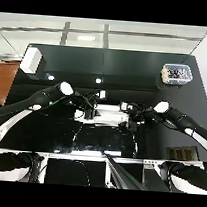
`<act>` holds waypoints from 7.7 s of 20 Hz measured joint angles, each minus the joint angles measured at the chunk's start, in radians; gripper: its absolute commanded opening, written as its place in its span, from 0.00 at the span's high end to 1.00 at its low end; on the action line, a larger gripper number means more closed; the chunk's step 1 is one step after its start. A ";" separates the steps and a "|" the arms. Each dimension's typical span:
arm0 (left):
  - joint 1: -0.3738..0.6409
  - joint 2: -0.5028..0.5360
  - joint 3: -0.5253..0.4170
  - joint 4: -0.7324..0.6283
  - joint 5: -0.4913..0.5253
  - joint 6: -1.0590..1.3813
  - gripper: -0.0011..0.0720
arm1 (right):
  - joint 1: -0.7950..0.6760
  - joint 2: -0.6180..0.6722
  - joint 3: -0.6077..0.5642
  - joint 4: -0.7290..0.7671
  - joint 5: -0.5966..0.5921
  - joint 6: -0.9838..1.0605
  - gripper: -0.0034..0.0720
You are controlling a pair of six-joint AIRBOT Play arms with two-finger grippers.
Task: Fold the box and place the chain.
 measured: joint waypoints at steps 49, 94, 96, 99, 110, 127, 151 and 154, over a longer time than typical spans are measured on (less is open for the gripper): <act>0.134 0.283 -0.088 0.107 -0.290 -0.419 0.03 | 0.000 0.000 0.000 0.000 0.003 0.000 0.79; 0.034 0.044 -0.113 -0.126 -0.084 0.059 0.76 | 0.000 0.000 0.000 -0.001 0.003 0.000 0.79; 0.025 0.034 -0.113 -0.133 -0.079 0.059 0.82 | 0.000 0.000 0.000 -0.001 0.003 0.000 0.79; 0.019 0.026 -0.113 -0.138 -0.075 0.057 0.76 | 0.000 0.000 0.000 -0.001 0.003 0.000 0.79; 0.069 0.139 -0.107 0.105 -0.105 -0.303 0.95 | 0.000 0.000 0.000 0.000 0.003 0.001 0.79; 0.491 0.143 -0.261 0.011 -0.278 -1.281 0.95 | 0.000 0.000 0.000 -0.001 0.003 0.000 0.79; 0.285 0.059 -0.180 -0.211 -0.262 -1.143 0.95 | 0.000 0.000 0.000 0.000 0.003 0.000 0.79; 0.278 0.059 -0.143 -0.213 -0.275 -1.142 0.88 | 0.000 0.000 0.000 0.000 0.003 0.000 0.79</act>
